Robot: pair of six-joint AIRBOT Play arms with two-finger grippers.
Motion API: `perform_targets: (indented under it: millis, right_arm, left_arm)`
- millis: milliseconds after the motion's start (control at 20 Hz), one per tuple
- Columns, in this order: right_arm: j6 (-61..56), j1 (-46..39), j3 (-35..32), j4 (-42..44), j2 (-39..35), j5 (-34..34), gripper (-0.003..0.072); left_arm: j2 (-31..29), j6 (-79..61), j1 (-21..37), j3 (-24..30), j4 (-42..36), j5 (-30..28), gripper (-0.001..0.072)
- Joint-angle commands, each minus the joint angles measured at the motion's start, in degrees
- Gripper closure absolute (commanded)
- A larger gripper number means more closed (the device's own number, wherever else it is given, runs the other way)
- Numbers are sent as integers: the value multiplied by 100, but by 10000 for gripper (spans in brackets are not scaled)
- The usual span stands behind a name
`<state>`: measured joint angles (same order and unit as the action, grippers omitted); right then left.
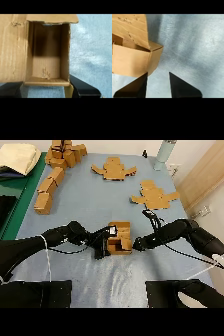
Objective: Fold the box.
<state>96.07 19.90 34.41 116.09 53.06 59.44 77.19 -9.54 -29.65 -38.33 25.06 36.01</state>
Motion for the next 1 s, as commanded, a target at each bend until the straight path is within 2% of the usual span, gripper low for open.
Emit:
perform_targets:
  millis: [0,450,550,650,850,950]
  right_arm:
    - [-28,11,4,79,-26,-109,276]
    - [-72,11,4,358,-26,-118,267]
    - [-72,48,4,402,-26,-234,157]
    - [-221,234,4,413,-2,-501,159]
    - [-1084,824,9,55,363,-953,165]
    - [-1751,1080,151,-442,619,-940,166]
  left_arm:
    - [-4,-2,2,-7,2,0,262]
    - [-4,-2,2,-7,2,0,262]
    - [-4,-2,2,-7,2,0,262]
    - [-4,0,2,-7,2,0,262]
    - [-4,0,2,-7,2,0,262]
    - [-4,-2,2,-7,2,0,262]
